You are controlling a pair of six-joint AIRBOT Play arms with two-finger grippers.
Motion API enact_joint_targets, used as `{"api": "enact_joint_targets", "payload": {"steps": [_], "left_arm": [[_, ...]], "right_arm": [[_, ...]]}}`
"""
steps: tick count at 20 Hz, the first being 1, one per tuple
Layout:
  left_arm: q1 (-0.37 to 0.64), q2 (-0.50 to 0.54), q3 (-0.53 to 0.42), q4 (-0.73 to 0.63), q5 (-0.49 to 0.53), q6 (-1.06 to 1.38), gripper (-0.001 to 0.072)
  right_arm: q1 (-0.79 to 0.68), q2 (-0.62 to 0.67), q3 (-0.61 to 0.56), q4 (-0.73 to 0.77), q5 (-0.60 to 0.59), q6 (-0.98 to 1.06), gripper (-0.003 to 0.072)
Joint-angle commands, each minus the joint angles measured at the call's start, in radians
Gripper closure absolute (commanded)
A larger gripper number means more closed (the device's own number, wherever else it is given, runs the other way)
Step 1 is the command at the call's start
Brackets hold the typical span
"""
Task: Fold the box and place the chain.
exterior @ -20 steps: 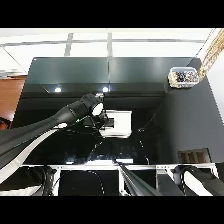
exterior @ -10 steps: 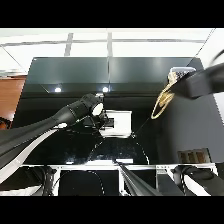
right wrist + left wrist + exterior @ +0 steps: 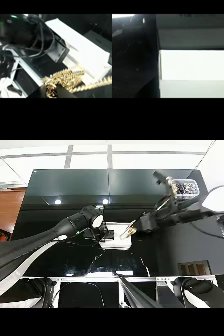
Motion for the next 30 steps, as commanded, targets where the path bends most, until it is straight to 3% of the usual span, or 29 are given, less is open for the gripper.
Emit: {"api": "enact_joint_targets", "payload": {"steps": [1,3,8,10,13,16,18,19,20,23,27,30], "left_arm": [[0.001,0.0,0.0,0.0,0.003,0.0,0.0681],[0.001,0.0,0.0,0.0,0.003,0.0,0.0681],[0.001,0.0,0.0,0.0,0.003,0.0,0.0681],[0.001,0.0,0.0,0.0,0.003,0.0,0.0681],[0.001,0.0,0.0,0.0,0.003,0.0,0.068],[0.001,0.0,0.0,0.0,0.003,0.0,0.068],[0.001,0.0,0.0,0.0,0.003,0.0,0.0681],[0.001,0.0,0.0,0.001,0.004,0.0,0.0681],[0.001,-0.001,0.0,0.001,0.004,0.0,0.0681],[0.001,-0.001,0.0,0.001,0.004,0.0,0.0681],[0.001,0.0,0.0,0.001,0.004,0.0,0.068],[0.001,0.0,0.0,0.001,0.004,0.0,0.068]], "right_arm": [[0.068,-0.018,-0.101,0.017,-0.191,-0.013,0.0672],[0.089,-0.034,-0.116,0.017,-0.241,-0.014,0.0671],[0.102,-0.074,-0.116,0.016,-0.239,-0.012,0.0654],[0.099,-0.076,-0.116,-0.016,-0.238,0.011,0.0404],[0.018,-0.067,-0.116,-0.093,-0.182,0.014,0.0405],[-0.151,-0.06,-0.118,-0.354,-0.179,0.014,0.0406],[-0.24,-0.06,-0.159,-0.612,-0.344,0.132,0.0405],[-0.282,-0.067,-0.187,-0.707,-0.455,0.257,0.0363],[-0.315,-0.086,-0.201,-0.754,-0.547,0.351,-0.0014],[-0.396,-0.217,-0.145,-0.753,-0.712,0.458,-0.0025],[-0.439,-0.486,0.084,-0.637,-0.629,0.496,-0.0024],[-0.438,-0.613,0.187,-0.607,-0.596,0.494,-0.0023]]}}
